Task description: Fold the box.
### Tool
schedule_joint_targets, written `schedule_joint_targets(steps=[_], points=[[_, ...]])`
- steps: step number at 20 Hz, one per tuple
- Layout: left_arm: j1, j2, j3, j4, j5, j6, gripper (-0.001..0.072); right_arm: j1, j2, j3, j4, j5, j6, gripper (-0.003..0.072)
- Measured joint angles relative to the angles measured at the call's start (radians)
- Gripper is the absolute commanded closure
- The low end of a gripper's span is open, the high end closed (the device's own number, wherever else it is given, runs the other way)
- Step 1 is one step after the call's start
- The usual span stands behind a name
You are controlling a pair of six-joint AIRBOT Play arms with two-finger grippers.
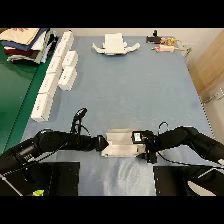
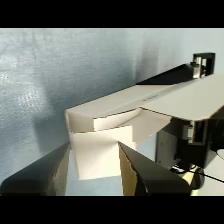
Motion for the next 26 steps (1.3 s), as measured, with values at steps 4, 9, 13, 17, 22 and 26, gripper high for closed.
schedule_joint_targets(steps=[4,9,13,17,22,26], points=[[0.000,0.000,0.000,-0.043,0.000,0.041,0.0242,0.000,0.000,0.000,0.000,0.000,0.000,0.0164],[0.000,0.000,0.000,-0.045,0.001,0.056,0.0242,0.000,0.000,0.000,0.000,0.000,0.000,0.0164],[0.000,0.000,0.000,-0.016,0.002,0.058,0.0242,0.000,0.000,0.000,0.000,0.000,0.000,0.0164],[0.000,0.000,0.000,0.015,0.003,0.059,0.0241,0.000,0.000,0.000,0.000,0.000,0.000,0.0164],[0.000,-0.004,0.000,0.039,-0.001,0.048,0.0242,0.000,0.000,0.000,0.000,0.000,0.000,0.0164],[-0.002,-0.037,0.009,0.064,-0.021,0.004,0.0242,0.000,0.000,0.000,0.000,0.000,0.000,0.0163]])
